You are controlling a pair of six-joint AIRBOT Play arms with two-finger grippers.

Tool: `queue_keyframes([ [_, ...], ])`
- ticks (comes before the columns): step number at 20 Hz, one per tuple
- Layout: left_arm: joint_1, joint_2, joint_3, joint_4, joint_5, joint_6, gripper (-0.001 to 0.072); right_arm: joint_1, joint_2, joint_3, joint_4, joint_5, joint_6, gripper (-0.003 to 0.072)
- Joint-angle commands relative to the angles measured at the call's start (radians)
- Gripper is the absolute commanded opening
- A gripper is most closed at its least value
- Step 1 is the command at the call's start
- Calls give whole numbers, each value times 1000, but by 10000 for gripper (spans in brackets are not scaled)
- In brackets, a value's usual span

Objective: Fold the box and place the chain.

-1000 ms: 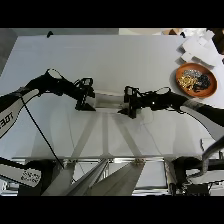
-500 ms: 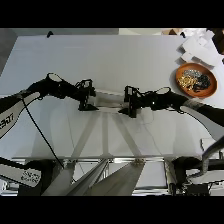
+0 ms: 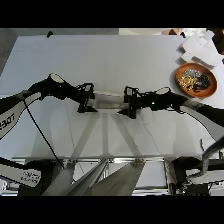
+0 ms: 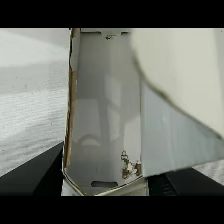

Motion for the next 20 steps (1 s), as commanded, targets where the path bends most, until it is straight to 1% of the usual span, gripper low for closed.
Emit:
queue_keyframes([
  [1, -3, 0, 0, 18, -9, 2, 281, 0, 0, 0, 2, -4, 2, 439],
  [2, -3, 0, 0, 18, -9, 2, 202, 0, 0, 0, 2, -4, 2, 439],
  [20, -3, 0, 0, 18, -9, 2, 208, 0, 0, 0, 2, -4, 2, 439],
])
